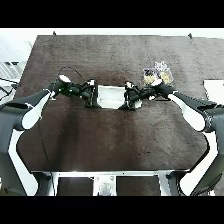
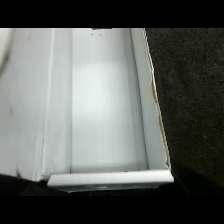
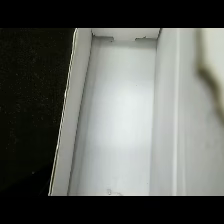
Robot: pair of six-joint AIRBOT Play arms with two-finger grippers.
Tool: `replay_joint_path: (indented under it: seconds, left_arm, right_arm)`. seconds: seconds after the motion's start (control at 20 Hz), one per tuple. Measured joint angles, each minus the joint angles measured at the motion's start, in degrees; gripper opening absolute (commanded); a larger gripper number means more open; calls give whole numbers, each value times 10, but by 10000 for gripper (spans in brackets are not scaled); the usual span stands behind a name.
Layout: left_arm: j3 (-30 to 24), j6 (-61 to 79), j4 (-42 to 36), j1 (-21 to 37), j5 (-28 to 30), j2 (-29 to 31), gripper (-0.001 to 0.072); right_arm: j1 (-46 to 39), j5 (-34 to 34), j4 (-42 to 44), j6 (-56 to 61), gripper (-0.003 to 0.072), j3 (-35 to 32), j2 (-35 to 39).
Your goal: Fold the box and place the chain.
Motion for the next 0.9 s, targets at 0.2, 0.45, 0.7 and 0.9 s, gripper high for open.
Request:
replay_joint_path:
  seconds: [0.2,0.45,0.7,0.9]
  left_arm:
    - [0,-5,0,0,4,0,703]
    - [3,-2,5,-5,8,0,711]
    - [3,3,7,-5,8,0,713]
    - [3,10,9,-6,6,0,720]
  right_arm:
    - [0,0,0,0,585,0,0]
    - [0,0,0,0,585,0,0]
    - [0,1,0,0,585,0,0]
    - [0,2,0,0,585,0,0]
